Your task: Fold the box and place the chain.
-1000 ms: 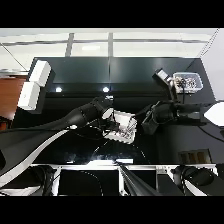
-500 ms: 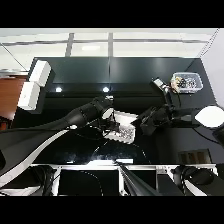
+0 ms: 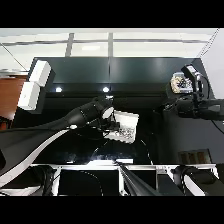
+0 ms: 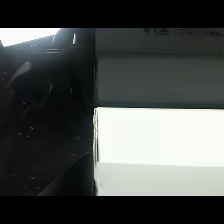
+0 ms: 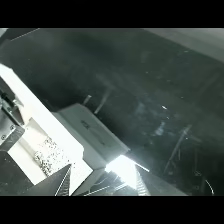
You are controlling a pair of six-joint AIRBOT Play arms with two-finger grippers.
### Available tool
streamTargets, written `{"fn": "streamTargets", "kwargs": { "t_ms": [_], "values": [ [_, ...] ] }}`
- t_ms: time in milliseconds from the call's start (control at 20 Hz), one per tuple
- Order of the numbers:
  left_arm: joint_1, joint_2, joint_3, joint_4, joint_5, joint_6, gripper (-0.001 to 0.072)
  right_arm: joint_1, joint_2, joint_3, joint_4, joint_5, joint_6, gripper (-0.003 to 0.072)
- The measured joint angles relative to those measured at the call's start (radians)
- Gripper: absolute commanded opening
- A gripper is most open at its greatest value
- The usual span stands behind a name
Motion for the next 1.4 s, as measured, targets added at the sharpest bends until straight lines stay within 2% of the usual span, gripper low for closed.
{"fn": "streamTargets", "kwargs": {
  "t_ms": [300, 350, 450, 750, 1000, 1100, 1200, 1300, 1400],
  "values": [
    [0.0, 0.001, 0.022, 0.023, 0.022, -0.127, 0.0029, -0.026, 0.005, 0.002, -0.002, 0.005, 0.0, 0.0453],
    [0.0, 0.0, 0.024, 0.026, 0.023, -0.137, 0.0072, -0.027, 0.005, 0.002, -0.002, 0.006, 0.0, 0.0453],
    [0.0, 0.001, 0.027, 0.028, 0.032, -0.149, 0.0557, -0.028, 0.005, 0.002, -0.001, 0.005, 0.0, 0.0453],
    [0.0, 0.039, 0.049, 0.045, 0.01, -0.09, 0.0572, -0.029, 0.005, 0.002, 0.001, -0.001, 0.002, 0.0453],
    [0.017, 0.2, 0.021, 0.098, -0.061, 0.151, 0.0572, -0.029, 0.005, 0.002, 0.001, -0.006, 0.002, 0.0453],
    [0.073, 0.29, -0.045, 0.128, -0.068, 0.251, 0.0572, -0.029, 0.005, 0.002, 0.0, -0.011, 0.002, 0.0453],
    [0.182, 0.389, -0.147, 0.134, -0.045, 0.317, 0.0572, -0.029, 0.005, 0.002, 0.0, -0.015, 0.002, 0.0453],
    [0.331, 0.486, -0.289, 0.074, 0.072, 0.355, 0.0572, -0.029, 0.005, 0.002, 0.0, -0.021, 0.002, 0.0453],
    [0.479, 0.549, -0.437, -0.101, 0.233, 0.431, 0.0572, -0.029, 0.005, 0.002, 0.0, -0.034, 0.002, 0.0453]
  ]
}}
